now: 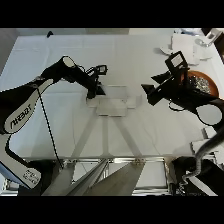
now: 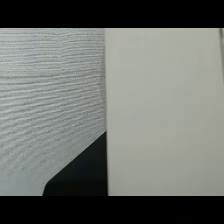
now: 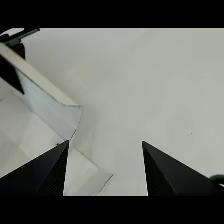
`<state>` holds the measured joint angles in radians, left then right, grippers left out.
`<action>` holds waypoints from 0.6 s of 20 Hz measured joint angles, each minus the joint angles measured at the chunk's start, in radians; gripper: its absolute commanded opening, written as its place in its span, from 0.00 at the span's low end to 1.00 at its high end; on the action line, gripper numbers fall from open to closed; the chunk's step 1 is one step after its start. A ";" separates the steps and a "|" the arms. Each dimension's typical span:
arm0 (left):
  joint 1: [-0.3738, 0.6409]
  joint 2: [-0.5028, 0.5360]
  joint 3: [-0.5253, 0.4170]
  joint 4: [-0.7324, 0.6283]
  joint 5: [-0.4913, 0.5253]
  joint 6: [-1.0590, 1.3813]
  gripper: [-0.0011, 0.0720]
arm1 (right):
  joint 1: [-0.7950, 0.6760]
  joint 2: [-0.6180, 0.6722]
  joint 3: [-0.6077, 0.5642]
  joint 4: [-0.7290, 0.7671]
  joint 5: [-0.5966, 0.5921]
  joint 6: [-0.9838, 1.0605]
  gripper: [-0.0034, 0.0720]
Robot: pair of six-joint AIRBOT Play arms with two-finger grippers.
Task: Fold the box and place the chain.
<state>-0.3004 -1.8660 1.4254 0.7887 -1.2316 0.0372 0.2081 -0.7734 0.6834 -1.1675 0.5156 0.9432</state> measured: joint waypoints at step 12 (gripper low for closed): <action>0.000 0.000 0.000 0.001 0.000 0.000 0.02 | 0.002 0.024 0.028 0.189 0.376 -0.553 0.97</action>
<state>-0.3004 -1.8660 1.4254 0.7898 -1.2316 0.0368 0.2100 -0.7498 0.7113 -0.9787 0.8917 0.3904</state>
